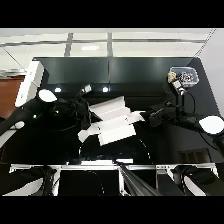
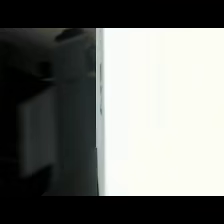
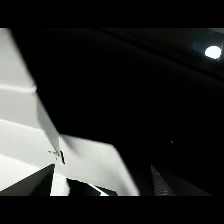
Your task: Fold the box and place the chain.
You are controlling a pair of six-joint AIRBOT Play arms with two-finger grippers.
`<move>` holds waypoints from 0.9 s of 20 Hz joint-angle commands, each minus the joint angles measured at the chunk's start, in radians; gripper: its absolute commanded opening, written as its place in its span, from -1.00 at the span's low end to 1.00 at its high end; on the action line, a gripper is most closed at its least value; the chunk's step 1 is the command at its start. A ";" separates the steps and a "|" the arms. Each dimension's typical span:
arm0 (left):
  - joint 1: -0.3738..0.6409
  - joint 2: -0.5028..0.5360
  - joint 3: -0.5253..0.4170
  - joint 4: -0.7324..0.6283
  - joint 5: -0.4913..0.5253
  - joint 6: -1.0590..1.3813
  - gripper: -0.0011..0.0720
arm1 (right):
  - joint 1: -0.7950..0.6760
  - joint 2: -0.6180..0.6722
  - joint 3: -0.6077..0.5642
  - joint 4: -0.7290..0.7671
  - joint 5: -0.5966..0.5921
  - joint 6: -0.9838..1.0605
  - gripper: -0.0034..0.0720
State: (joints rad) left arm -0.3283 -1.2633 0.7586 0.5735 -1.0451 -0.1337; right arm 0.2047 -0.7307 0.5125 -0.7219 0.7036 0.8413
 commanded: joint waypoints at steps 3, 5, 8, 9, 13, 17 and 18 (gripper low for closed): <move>-0.120 0.005 -0.055 0.135 0.237 0.211 -0.90 | -0.015 -0.014 0.009 -0.106 0.125 -0.025 0.95; -0.153 -0.010 -0.055 0.154 0.346 0.217 -0.90 | -0.015 -0.027 0.008 -0.175 0.199 -0.048 0.95; -0.163 -0.041 -0.055 0.125 0.361 0.217 -0.89 | 0.011 -0.053 0.008 -0.194 0.223 -0.176 0.95; -0.163 -0.054 -0.055 0.125 0.351 0.217 -0.89 | 0.040 -0.065 0.006 -0.195 0.216 -0.245 0.95; -0.163 -0.071 -0.052 0.126 0.344 0.217 -0.89 | 0.175 -0.123 -0.011 -0.195 0.146 -0.512 0.95; -0.167 -0.073 -0.042 0.078 0.334 0.241 -0.89 | 0.234 -0.171 -0.011 -0.212 0.174 -0.600 0.95; -0.167 -0.076 -0.042 0.067 0.326 0.272 -0.89 | 0.233 -0.174 -0.011 -0.238 0.175 -0.600 0.95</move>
